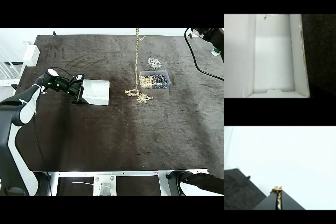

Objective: Fold the box and place the chain.

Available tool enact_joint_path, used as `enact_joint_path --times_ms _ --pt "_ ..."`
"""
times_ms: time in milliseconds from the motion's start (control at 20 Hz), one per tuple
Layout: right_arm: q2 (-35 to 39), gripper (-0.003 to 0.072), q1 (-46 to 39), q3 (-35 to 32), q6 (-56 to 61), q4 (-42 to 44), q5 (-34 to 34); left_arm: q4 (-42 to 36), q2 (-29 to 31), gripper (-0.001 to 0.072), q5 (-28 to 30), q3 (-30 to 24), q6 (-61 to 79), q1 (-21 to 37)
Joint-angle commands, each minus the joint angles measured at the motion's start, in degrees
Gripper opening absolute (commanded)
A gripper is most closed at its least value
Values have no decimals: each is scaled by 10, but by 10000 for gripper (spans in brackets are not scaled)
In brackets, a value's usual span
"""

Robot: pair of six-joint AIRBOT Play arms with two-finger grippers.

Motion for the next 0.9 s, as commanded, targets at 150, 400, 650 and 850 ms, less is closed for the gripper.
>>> enact_joint_path --times_ms 150,400,650,850 --pt "-9 15 46 -7 35 8 54 0 0 556 0 1 0 0" --pt "-45 15 77 -43 67 8 70 0 0 555 0 1 0 0" --pt "-113 15 119 -69 67 19 70 0 0 556 0 1 0 0" --pt "-175 15 132 -69 76 23 70 0 0 555 0 1 0 0"
